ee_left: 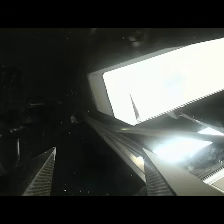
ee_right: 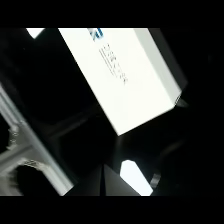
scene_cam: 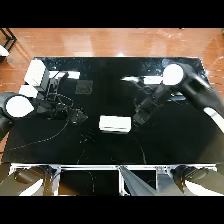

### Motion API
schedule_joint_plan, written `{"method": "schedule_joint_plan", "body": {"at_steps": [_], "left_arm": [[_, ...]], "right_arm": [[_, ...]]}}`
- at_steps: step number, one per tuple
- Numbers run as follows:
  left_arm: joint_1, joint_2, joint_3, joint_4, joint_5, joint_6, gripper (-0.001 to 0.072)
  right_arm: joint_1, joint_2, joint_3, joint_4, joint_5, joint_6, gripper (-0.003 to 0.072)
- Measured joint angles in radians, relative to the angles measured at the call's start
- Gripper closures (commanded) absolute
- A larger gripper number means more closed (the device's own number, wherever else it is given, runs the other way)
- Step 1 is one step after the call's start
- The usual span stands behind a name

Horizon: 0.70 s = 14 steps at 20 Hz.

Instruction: Fold the box and place the chain.

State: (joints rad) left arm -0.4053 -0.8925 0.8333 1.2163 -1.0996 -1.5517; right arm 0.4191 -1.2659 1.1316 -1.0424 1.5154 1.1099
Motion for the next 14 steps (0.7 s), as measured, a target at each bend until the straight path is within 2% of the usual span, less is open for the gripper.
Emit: {"method": "schedule_joint_plan", "body": {"at_steps": [1,4,6,9,14], "left_arm": [[0.000,0.000,-0.006,-0.006,-0.001,0.000,0.0076],[0.000,0.000,-0.031,-0.019,0.001,0.000,0.0076],[0.000,0.000,-0.047,-0.025,0.002,0.000,0.0076],[0.000,-0.001,-0.058,-0.027,0.005,0.002,0.0075],[0.000,-0.001,-0.064,-0.028,0.013,0.008,0.0076]], "right_arm": [[-0.024,0.023,-0.069,0.057,-0.040,0.026,0.0667],[-0.040,0.060,-0.262,0.308,-0.270,0.093,0.0667],[-0.016,0.064,-0.335,0.430,-0.412,0.109,0.0667],[0.025,0.053,-0.385,0.525,-0.529,0.122,0.0667],[0.065,0.016,-0.410,0.568,-0.603,0.130,0.0666]]}}
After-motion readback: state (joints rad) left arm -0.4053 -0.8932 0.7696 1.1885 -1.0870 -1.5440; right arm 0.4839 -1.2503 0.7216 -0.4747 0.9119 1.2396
